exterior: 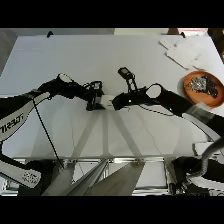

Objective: Fold the box and place the chain.

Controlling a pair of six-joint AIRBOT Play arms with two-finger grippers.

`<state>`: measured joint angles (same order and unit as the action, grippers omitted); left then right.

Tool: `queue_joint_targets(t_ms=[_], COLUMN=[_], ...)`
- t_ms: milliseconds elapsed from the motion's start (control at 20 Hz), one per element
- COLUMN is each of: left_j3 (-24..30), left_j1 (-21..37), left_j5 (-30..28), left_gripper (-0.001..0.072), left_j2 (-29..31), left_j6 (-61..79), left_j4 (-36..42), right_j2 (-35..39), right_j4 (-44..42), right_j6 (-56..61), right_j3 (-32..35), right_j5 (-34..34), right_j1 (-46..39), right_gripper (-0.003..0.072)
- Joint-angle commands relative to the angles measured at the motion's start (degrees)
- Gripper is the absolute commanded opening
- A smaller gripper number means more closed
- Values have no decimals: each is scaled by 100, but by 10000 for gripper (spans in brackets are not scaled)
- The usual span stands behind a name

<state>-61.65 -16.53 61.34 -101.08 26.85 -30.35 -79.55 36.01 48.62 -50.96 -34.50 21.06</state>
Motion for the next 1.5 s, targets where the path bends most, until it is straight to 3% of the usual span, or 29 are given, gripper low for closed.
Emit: queue_joint_targets(t_ms=[0, 200, 450, 600, 750, 950, 1150, 1450], left_j3=[-2, -2, -2, -2, -2, -2, -2, -2], left_j1=[0, 0, 0, 0, 0, 0, 0, 0], left_j5=[15, 15, 15, 15, 15, 17, 15, 15], left_gripper=[376, 376, 376, 376, 376, 376, 376, 376], left_j2=[2, 2, 2, 2, 2, 2, 2, 2], left_j6=[13, 13, 13, 13, 13, 13, 13, 13], left_j4=[-13, -13, -13, -13, -13, -13, -13, -13], right_j2=[501, 1370, 2398, 2627, 2640, 2643, 2647, 2645], right_j4=[136, 1272, 4229, 5740, 6649, 6719, 6408, 4789], right_j6=[2, 448, 2164, 2968, 3366, 3399, 3366, 3014], right_j3=[-4, -7, -7, -7, -4, -4, -2, 282], right_j5=[160, -407, -2146, -2962, -3460, -3711, -3788, -2667], right_j1=[0, 0, 0, 0, -2, -417, -1703, -3182], right_gripper=[10, 10, 10, 10, 10, 10, 10, 10])
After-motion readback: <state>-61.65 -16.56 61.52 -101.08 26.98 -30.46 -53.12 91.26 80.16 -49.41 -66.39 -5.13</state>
